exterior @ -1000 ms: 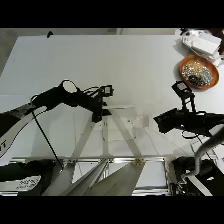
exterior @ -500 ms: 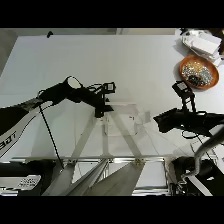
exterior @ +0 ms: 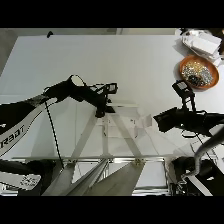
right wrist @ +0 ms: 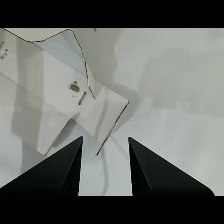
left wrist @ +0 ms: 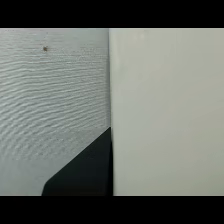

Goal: Fold the box and place the chain.

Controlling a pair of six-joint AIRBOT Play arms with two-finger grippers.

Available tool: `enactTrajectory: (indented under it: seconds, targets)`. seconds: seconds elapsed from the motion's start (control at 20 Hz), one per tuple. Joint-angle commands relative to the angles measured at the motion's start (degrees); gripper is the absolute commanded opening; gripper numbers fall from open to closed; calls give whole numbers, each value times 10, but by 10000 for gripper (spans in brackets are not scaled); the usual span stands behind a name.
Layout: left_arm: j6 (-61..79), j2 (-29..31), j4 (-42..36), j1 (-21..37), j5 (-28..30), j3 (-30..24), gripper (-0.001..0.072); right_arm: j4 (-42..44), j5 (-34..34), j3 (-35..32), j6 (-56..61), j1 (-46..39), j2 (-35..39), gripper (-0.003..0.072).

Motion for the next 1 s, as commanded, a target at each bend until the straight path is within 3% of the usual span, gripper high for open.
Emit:
enactTrajectory:
  seconds: [0.0, 0.95]
  targets:
    - [3, -5, 0, 0, 3, 1, 5, -16, -2, 1, -4, 0, 0, 319]
    - [-38, -4, 1, 0, 4, 1, 11, -54, -2, 1, -4, 0, 0, 319]
